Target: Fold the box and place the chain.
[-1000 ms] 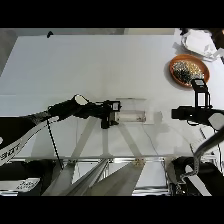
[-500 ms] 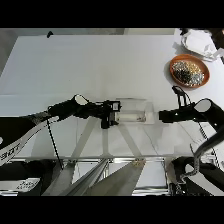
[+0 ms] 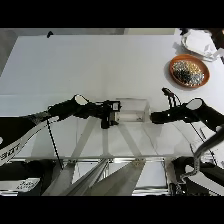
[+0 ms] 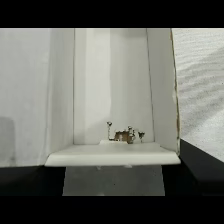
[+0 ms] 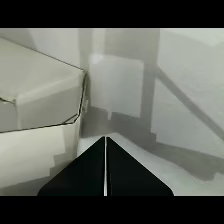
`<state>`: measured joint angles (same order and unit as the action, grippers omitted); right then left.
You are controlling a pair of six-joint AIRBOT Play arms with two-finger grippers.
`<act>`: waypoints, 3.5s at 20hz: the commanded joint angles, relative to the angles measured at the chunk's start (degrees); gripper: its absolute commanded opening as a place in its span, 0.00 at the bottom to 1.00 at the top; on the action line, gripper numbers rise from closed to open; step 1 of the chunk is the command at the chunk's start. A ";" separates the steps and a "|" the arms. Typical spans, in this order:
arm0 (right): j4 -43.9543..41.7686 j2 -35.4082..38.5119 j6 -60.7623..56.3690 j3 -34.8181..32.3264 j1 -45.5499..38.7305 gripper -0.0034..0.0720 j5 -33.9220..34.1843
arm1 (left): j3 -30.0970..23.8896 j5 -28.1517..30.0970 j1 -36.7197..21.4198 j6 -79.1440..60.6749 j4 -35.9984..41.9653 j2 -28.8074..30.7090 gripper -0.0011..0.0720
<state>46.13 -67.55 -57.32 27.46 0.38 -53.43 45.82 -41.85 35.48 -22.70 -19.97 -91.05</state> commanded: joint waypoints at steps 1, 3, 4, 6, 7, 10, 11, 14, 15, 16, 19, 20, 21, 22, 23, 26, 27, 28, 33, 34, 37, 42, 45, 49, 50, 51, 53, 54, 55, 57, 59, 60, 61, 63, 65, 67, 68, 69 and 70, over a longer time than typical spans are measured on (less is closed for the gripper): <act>-2.38 2.29 1.90 -0.02 0.26 0.07 -0.09 | 0.00 0.02 -0.04 -0.02 0.00 0.04 0.44; -2.36 4.55 1.90 -0.02 0.26 0.08 -0.07 | 0.00 0.02 -0.04 -0.02 0.00 0.04 0.44; -2.36 5.66 1.88 -0.02 0.26 0.13 -0.26 | 0.00 0.02 -0.04 -0.02 0.00 0.04 0.44; -2.38 7.63 1.88 -0.02 0.26 0.13 -1.36 | 0.00 0.02 -0.04 -0.02 0.00 0.04 0.44; -2.38 8.28 1.86 -0.02 0.26 0.15 -1.60 | 0.00 0.00 -0.04 -0.02 0.00 0.04 0.44; -2.40 9.70 1.84 -0.02 0.26 0.23 -2.01 | 0.00 0.00 -0.04 0.00 0.00 0.04 0.44; -2.43 9.81 1.84 -0.02 0.26 0.24 -2.56 | 0.00 0.02 -0.04 -0.02 0.00 0.04 0.44; -2.45 9.86 1.70 -0.02 0.26 0.29 -4.28 | 0.00 0.02 -0.04 -0.02 0.00 0.04 0.44; -2.45 9.88 1.68 -0.02 0.26 0.29 -4.66 | 0.00 0.02 -0.04 -0.02 0.00 0.04 0.44; -2.45 9.88 1.68 -0.02 0.26 0.29 -4.87 | 0.00 0.02 -0.04 0.00 0.00 0.04 0.44; -2.49 10.12 1.68 -0.02 0.26 0.31 -5.60 | 0.00 0.02 -0.04 -0.02 0.00 0.04 0.44; -2.49 10.21 1.68 -0.02 0.26 0.31 -5.66 | 0.00 0.02 -0.04 -0.02 0.00 0.04 0.44; -2.49 10.29 1.68 -0.02 0.28 0.32 -5.60 | 0.00 0.02 -0.04 0.00 0.00 0.04 0.44; -2.60 10.34 1.68 -0.02 0.28 0.38 -5.60 | 0.00 0.02 -0.04 -0.02 0.00 0.04 0.44; -2.75 10.36 1.68 -0.02 0.61 0.44 -5.46 | 0.00 0.02 -0.04 -0.02 0.00 0.04 0.44; -2.36 10.34 1.66 -0.02 4.48 0.48 -1.18 | 0.00 0.00 -0.04 0.00 0.00 0.04 0.44; -2.36 10.34 1.14 0.00 6.01 0.51 1.07 | 0.00 0.02 -0.04 0.00 -0.02 0.04 0.44; -2.16 10.34 -0.39 0.04 7.52 0.51 3.26 | 0.00 0.02 -0.04 -0.02 0.00 0.04 0.44; 12.81 10.01 -15.47 2.99 13.99 0.57 7.56 | 0.00 0.02 -0.04 -0.02 0.00 0.04 0.44; 15.67 9.62 -19.30 3.82 15.10 0.65 7.48 | 0.00 0.00 -0.04 -0.02 0.00 0.04 0.44; 18.56 6.51 -24.11 7.02 18.99 0.66 5.84 | 0.00 0.02 -0.04 -0.02 0.00 0.04 0.44; 25.44 0.70 -36.76 10.40 25.73 0.65 3.91 | 0.00 0.02 -0.04 -0.02 0.00 0.04 0.44; 29.73 -1.60 -43.76 11.63 27.96 0.62 3.50 | 0.00 0.02 -0.04 -0.02 0.00 0.04 0.44; 33.46 -4.02 -49.20 13.09 29.22 0.57 3.87 | 0.00 0.00 -0.04 0.00 0.00 0.04 0.44; 33.68 -4.79 -49.29 13.44 29.33 0.57 3.58 | 0.00 0.00 -0.04 0.00 0.00 0.04 0.44; 33.66 -5.66 -49.40 13.84 29.33 0.57 3.21 | 0.00 0.02 -0.04 0.00 0.00 0.04 0.44; 33.83 -6.45 -49.46 14.10 29.31 0.49 3.17 | 0.00 0.00 -0.04 -0.02 0.00 0.04 0.44; 34.86 -6.45 -51.06 14.10 29.31 0.48 3.26 | 0.00 0.00 -0.04 -0.02 0.00 0.04 0.44; 35.82 -6.45 -52.26 14.12 29.31 0.35 3.08 | 0.00 0.00 -0.04 -0.02 -0.02 0.04 0.44; 36.61 -6.45 -52.39 14.12 29.31 0.26 2.69 | 0.00 0.02 -0.04 -0.02 0.00 0.04 0.44; 36.61 -6.45 -52.37 14.12 29.31 0.15 2.43 | 0.00 0.00 -0.04 -0.02 -0.02 0.04 0.44; 36.61 -6.45 -52.37 14.12 29.31 0.08 2.36 | 0.00 0.00 -0.04 -0.02 0.00 0.04 0.44; 36.59 -6.45 -52.39 14.12 29.31 0.06 2.38 | 0.00 0.00 -0.04 -0.02 0.00 0.04 0.44; 36.59 -6.45 -52.39 14.12 29.33 0.06 2.23 | 0.00 0.00 -0.04 -0.02 0.00 0.04 0.44; 36.57 -6.45 -52.37 14.12 29.33 0.24 2.29 | 0.00 0.00 -0.04 0.00 0.00 0.04 0.44; 36.61 -6.45 -52.37 14.12 30.01 0.31 3.06 | 0.00 0.00 -0.04 -0.02 0.00 0.04 0.44; 36.59 -6.45 -52.37 14.12 30.40 0.31 3.58 | 0.00 0.02 -0.04 -0.02 0.00 0.04 0.44; 36.59 -6.45 -52.39 14.12 30.80 0.31 3.82 | 0.00 0.02 -0.04 -0.02 -0.02 0.04 0.44; 36.61 -6.45 -52.39 14.12 31.08 0.31 4.28 | 0.00 0.02 -0.04 -0.02 0.00 0.04 0.44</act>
<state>82.94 -73.97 -109.51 41.54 30.70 -50.41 45.80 -41.82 35.51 -22.87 -20.03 -91.05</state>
